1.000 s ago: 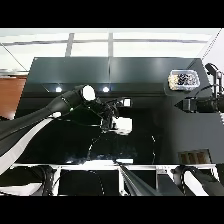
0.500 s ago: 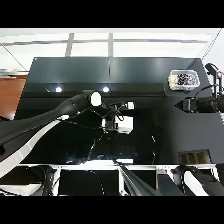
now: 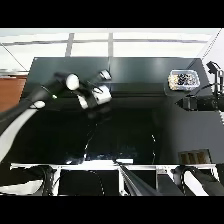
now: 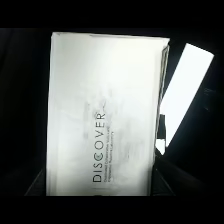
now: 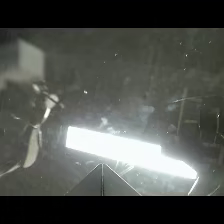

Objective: Fold the box and place the chain.

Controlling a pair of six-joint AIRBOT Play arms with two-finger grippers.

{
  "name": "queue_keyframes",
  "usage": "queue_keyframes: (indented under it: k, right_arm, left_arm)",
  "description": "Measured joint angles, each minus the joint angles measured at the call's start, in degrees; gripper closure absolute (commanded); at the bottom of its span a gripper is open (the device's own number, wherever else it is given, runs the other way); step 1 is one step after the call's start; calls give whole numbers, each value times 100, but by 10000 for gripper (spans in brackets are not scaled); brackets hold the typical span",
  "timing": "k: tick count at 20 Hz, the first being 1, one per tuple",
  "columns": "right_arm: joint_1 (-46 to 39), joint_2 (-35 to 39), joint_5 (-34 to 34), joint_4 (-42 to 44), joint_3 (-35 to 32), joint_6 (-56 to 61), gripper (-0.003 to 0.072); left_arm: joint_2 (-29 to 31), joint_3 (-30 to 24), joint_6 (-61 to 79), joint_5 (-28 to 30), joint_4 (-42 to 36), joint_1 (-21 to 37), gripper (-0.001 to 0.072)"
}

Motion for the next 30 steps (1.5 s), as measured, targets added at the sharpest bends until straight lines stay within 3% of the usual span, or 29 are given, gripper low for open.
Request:
queue_keyframes:
  k: [3,5,6,12,15,17,18,19,23,27,28,29,30]
  right_arm:
    - [13,0,-96,7,0,4,670]
    - [24,-2,-142,52,0,7,670]
    - [24,0,-149,79,0,9,670]
    - [28,0,-149,136,0,33,670]
    - [44,0,-151,151,0,57,670]
    - [136,0,-136,120,0,66,670]
    - [205,0,-144,85,0,74,669]
    - [289,0,-170,57,0,74,669]
    - [485,0,-490,-7,0,76,667]
    - [544,4,-835,-85,35,42,660]
    - [549,11,-933,-142,74,20,660]
    - [549,17,-1012,-181,140,4,660]
    - [549,31,-1045,-240,240,-9,661]
  left_arm:
    - [-107,269,-1204,575,354,1128,470]
    - [-356,623,-1980,822,341,1864,398]
    - [-568,898,-2262,824,247,2234,398]
    - [-2267,3211,-2756,-258,0,3606,399]
    - [-3034,4225,-2656,-660,48,3888,401]
    - [-3379,4553,-2428,-778,46,3945,396]
    - [-3512,4649,-2350,-793,52,3960,254]
    - [-3600,4717,-2286,-800,55,3967,0]
    - [-3591,4918,-2208,-831,466,3873,-2]
    - [-2889,4983,-2439,-813,1196,3609,5]
    - [-2667,4990,-2614,-791,1305,3521,108]
    - [-2420,4992,-2824,-804,1375,3407,498]
    - [-2170,4988,-3014,-890,1399,3287,683]
